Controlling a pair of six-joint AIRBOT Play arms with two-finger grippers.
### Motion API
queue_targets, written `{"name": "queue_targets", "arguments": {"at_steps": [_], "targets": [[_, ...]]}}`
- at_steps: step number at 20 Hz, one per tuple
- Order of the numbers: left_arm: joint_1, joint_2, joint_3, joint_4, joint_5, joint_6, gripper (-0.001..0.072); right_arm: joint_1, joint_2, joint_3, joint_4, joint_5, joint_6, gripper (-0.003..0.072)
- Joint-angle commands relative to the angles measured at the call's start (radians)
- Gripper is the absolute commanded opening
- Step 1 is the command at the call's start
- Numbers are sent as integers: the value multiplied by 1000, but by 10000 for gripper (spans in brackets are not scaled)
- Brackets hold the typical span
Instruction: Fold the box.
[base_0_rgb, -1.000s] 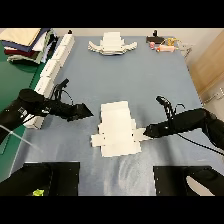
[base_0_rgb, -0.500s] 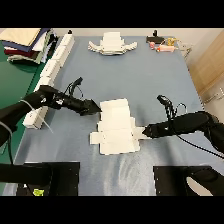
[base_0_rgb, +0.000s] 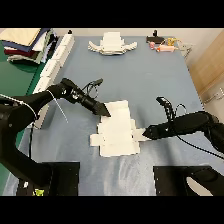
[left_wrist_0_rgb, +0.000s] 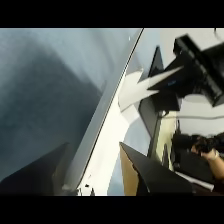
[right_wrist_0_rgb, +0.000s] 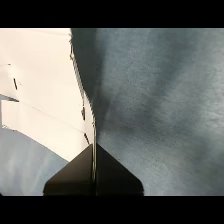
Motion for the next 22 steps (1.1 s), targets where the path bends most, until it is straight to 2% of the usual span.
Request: {"name": "queue_targets", "arguments": {"at_steps": [1, 2, 3, 4, 5, 7, 9, 11, 12, 14, 16, 18, 20, 21, 22], "targets": [[-29, -18, 25, 76, -62, 14, 460, 1, 1, 0, -1, -5, 0, 6], [-29, -17, 25, 80, -71, 14, 386, 1, 1, 0, -1, -5, 0, 6], [-29, -18, 26, 87, -92, 42, 209, 1, 1, 0, -1, -5, 0, 6], [-29, -18, 26, 86, -110, 64, 166, 1, 1, 0, -1, -5, 0, 6], [-29, -18, 26, 87, -113, 65, 165, 1, 1, 0, -1, -5, 0, 6], [-29, -17, 26, 86, -115, 84, 16, 1, 1, 0, -1, -5, 0, 6], [-29, -16, 30, 83, -113, 84, 16, 1, 1, 0, -1, -3, 0, 30], [-29, -16, 45, 81, -113, 79, 16, 0, 1, 2, -48, 3, -1, 201], [-29, -17, 51, 76, -113, 76, 16, 0, 1, 5, -99, 6, 0, 238], [-29, -17, 53, 26, -112, 31, 16, 0, 1, 22, -218, 6, 11, 238], [-29, -16, 69, -35, -105, 111, 15, 0, 1, 42, -340, 6, 58, 238], [-30, 6, 80, -40, -87, 208, 11, 0, 1, 63, -470, 10, 157, 238], [-37, 55, 80, -10, -25, 277, 10, -1, 1, 95, -552, 14, 260, 242], [-49, 88, 78, 35, 10, 280, 10, -1, 1, 112, -565, 13, 291, 295], [-64, 122, 71, 89, 35, 283, 10, -1, 1, 130, -566, 13, 323, 505]]}}
